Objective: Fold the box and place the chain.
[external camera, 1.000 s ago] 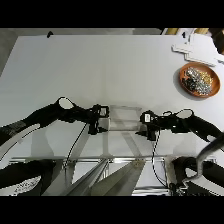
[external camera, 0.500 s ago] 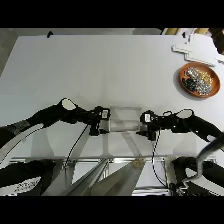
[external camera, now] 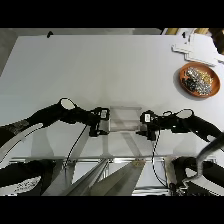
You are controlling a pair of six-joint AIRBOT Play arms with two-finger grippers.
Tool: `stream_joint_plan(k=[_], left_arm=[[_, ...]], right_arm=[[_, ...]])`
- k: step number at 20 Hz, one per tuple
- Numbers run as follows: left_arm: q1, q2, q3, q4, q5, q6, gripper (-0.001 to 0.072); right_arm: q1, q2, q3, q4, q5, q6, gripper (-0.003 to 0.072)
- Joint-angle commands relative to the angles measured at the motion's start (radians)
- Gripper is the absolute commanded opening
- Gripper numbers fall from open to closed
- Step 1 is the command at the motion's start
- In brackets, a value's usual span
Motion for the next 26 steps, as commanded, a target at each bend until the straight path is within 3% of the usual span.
stream_joint_plan(k=[1, 13, 18, 23, 26], left_arm=[[0.0, 0.001, -0.001, -0.039, -0.006, 0.0, 0.0704], [-0.012, 0.0, -0.001, -0.032, 0.034, -0.015, 0.0703], [-0.055, -0.006, -0.001, -0.032, 0.129, -0.056, 0.0703], [-0.052, -0.023, -0.002, -0.034, 0.138, -0.075, 0.0701], [-0.051, -0.023, -0.034, -0.09, 0.143, 0.01, 0.0698]], right_arm=[[0.0, 0.0, 0.001, 0.0, 0.002, -0.001, 0.0411], [0.0, 0.0, 0.001, 0.0, 0.002, -0.001, 0.0411], [0.0, 0.0, 0.001, 0.0, 0.002, -0.001, 0.0411], [0.0, 0.0, 0.001, 0.0, 0.002, -0.001, 0.0411], [0.0, 0.0, 0.001, 0.0, 0.002, -0.001, 0.0411]])
